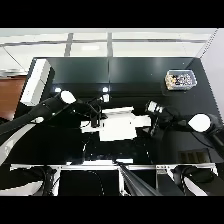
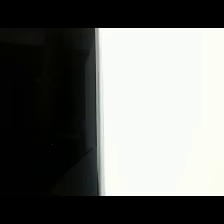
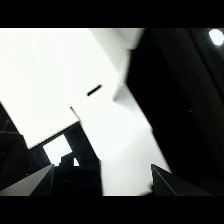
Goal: Fold the box and place the chain.
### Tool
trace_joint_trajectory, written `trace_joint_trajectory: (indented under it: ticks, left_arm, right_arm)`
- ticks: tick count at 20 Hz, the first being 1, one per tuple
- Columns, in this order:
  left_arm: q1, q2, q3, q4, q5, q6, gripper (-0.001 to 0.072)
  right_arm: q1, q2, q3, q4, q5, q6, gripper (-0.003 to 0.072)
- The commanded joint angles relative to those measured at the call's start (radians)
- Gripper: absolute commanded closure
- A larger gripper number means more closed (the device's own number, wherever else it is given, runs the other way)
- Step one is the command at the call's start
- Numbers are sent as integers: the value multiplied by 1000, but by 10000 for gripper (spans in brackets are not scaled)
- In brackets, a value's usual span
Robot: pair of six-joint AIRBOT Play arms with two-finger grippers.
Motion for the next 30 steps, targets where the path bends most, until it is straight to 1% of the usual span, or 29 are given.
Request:
trace_joint_trajectory:
  ticks: [1,4,7,9,12,13,14,17,20,24,28,29,30]
  left_arm:
    - [-28,-40,-5,-26,58,75,685]
    - [-31,-47,-4,-37,57,82,684]
    - [-31,-47,-3,-37,35,82,684]
    - [-31,-47,-3,-37,33,82,684]
    - [-31,-47,-3,-37,35,82,684]
    - [-31,-47,-3,-37,34,82,684]
    - [-31,-47,-3,-37,34,82,684]
    - [-31,-47,-3,-37,35,82,684]
    - [-31,-47,-3,-37,35,82,685]
    - [-31,-47,-3,-37,35,82,684]
    - [-31,-47,-3,-37,35,83,684]
    - [-31,-47,-3,-37,35,83,684]
    - [-31,-47,-3,-37,35,83,684]
  right_arm:
    - [68,-1,-70,23,-25,-142,-26]
    - [133,-21,-112,24,-80,-158,-26]
    - [186,-58,-123,27,-138,-180,-26]
    - [230,-113,-124,93,-192,-196,-26]
    - [314,-174,-124,114,-376,-212,-25]
    - [321,-174,-121,118,-409,-211,-26]
    - [313,-174,-108,106,-398,-210,-25]
    - [232,-174,-40,63,-315,-213,-26]
    - [162,-174,31,57,-234,-220,-25]
    - [141,-174,39,79,-228,-238,-25]
    - [105,-193,39,219,-225,-371,-25]
    - [85,-209,39,274,-205,-420,-25]
    - [65,-230,39,348,-169,-513,-26]
